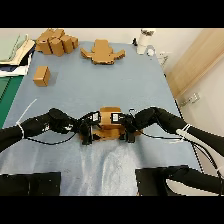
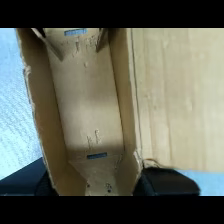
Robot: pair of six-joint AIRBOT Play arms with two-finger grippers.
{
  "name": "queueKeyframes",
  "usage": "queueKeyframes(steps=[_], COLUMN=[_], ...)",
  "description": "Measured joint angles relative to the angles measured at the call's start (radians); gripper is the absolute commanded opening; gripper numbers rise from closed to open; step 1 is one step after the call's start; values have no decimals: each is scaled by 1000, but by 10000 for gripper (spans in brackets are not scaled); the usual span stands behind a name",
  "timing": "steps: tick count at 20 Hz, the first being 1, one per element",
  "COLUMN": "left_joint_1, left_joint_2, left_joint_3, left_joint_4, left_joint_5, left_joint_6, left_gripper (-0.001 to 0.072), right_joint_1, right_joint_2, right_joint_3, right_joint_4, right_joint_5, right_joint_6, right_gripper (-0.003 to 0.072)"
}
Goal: Fold the box.
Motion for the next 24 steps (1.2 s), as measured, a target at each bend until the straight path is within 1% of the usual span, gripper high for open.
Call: queueKeyframes(steps=[5,6,7,8,11,13,18,20,21,22,24], left_joint_1=[0,0,0,2,14,30,111,153,169,188,220], left_joint_2=[-1,-1,-1,-1,3,16,90,136,161,190,245], left_joint_3=[0,0,0,0,0,0,0,0,0,0,-1], left_joint_4=[-7,-8,-8,-9,16,60,188,229,260,300,414], left_joint_5=[-2,-2,-2,-3,-10,-19,-67,-82,-87,-91,-103], left_joint_6=[8,9,9,8,-14,-61,-248,-398,-494,-618,-893], left_gripper=[545,492,283,106,101,101,100,100,31,10,9], right_joint_1=[0,0,0,0,0,0,0,0,0,0,0], right_joint_2=[0,0,0,0,0,0,0,0,0,0,0], right_joint_3=[0,0,0,0,0,0,0,0,0,0,0], right_joint_4=[0,0,0,0,1,1,1,1,1,2,1], right_joint_5=[0,0,0,0,0,0,0,1,0,0,0], right_joint_6=[0,0,0,1,2,2,2,1,1,1,1], right_gripper=[504,504,504,504,504,504,504,504,504,504,504])
